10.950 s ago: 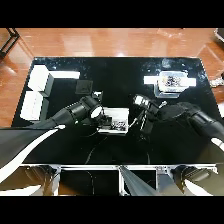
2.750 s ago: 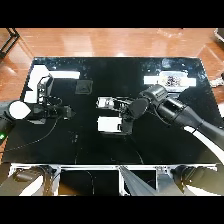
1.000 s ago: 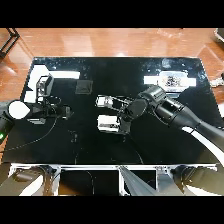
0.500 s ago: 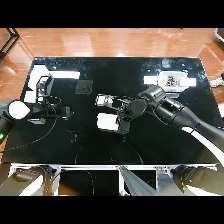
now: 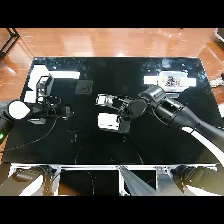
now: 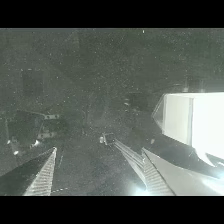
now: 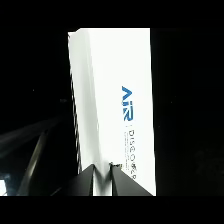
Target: Fold the box and place the chain.
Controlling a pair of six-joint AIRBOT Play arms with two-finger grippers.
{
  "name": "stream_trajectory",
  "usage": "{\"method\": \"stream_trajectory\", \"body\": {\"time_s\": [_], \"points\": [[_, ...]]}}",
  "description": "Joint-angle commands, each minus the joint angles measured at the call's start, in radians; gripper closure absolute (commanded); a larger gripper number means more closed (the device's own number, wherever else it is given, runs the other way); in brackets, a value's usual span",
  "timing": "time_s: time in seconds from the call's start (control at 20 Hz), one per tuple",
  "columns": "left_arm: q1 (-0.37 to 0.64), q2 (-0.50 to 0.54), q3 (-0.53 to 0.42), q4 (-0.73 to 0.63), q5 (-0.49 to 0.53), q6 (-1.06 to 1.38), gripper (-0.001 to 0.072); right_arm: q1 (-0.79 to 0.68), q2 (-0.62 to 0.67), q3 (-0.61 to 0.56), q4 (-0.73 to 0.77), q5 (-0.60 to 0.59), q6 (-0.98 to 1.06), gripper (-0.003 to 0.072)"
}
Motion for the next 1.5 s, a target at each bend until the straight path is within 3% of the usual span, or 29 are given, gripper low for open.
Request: {"method": "stream_trajectory", "body": {"time_s": [0.0, 0.1, 1.45], "points": [[0.0, 0.0, 0.0, 0.0, 0.0, 0.0, 0.0084, 0.001, -0.001, 0.0, -0.008, -0.003, 0.0, 0.0558], [0.0, 0.0, 0.0, 0.0, 0.0, 0.0, 0.0084, 0.001, -0.001, 0.0, -0.008, -0.003, 0.0, 0.0624], [0.0, 0.0, 0.0, 0.0, 0.0, 0.0, 0.0084, 0.003, -0.01, -0.004, 0.003, -0.013, 0.032, 0.0614]]}}
